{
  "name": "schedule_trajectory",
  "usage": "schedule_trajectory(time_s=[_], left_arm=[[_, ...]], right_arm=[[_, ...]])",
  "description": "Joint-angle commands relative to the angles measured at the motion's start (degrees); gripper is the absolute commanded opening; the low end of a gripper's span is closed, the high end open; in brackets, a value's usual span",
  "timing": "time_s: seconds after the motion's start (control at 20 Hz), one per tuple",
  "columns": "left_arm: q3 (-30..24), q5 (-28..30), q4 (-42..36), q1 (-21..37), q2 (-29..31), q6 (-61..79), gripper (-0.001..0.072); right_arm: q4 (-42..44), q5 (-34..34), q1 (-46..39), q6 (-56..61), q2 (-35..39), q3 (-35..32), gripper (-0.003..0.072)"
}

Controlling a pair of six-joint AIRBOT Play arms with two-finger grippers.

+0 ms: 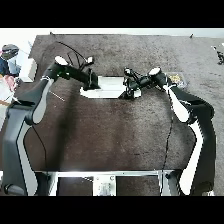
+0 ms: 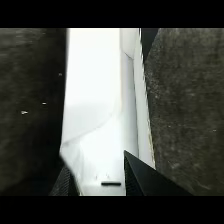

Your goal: Fold the box and place the chain.

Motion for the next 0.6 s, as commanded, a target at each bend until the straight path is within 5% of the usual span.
schedule_trajectory(time_s=[0.0,0.25,0.3,0.35,0.4,0.55], left_arm=[[0.04,-3.80,-0.39,3.32,3.56,-3.82,0.0354],[-0.87,-13.79,-7.21,5.07,5.09,-9.05,0.0340],[-2.29,-14.16,-6.91,4.20,5.07,-9.70,0.0256],[-3.76,-14.01,-6.51,3.30,5.07,-9.35,0.0082],[-4.94,-13.11,-6.51,2.54,5.07,-8.94,0.0010],[-5.92,-8.02,-6.62,0.74,5.07,-8.79,0.0010]], right_arm=[[0.00,0.13,0.00,0.02,-0.04,0.04,0.0465],[0.00,0.15,0.00,0.02,-0.04,0.04,0.0465],[0.00,0.13,0.00,0.02,-0.04,0.04,0.0465],[0.00,0.15,0.00,0.02,-0.04,0.04,0.0465],[0.00,0.15,0.00,0.02,-0.04,0.04,0.0465],[0.00,0.15,0.00,0.02,-0.04,0.04,0.0465]])
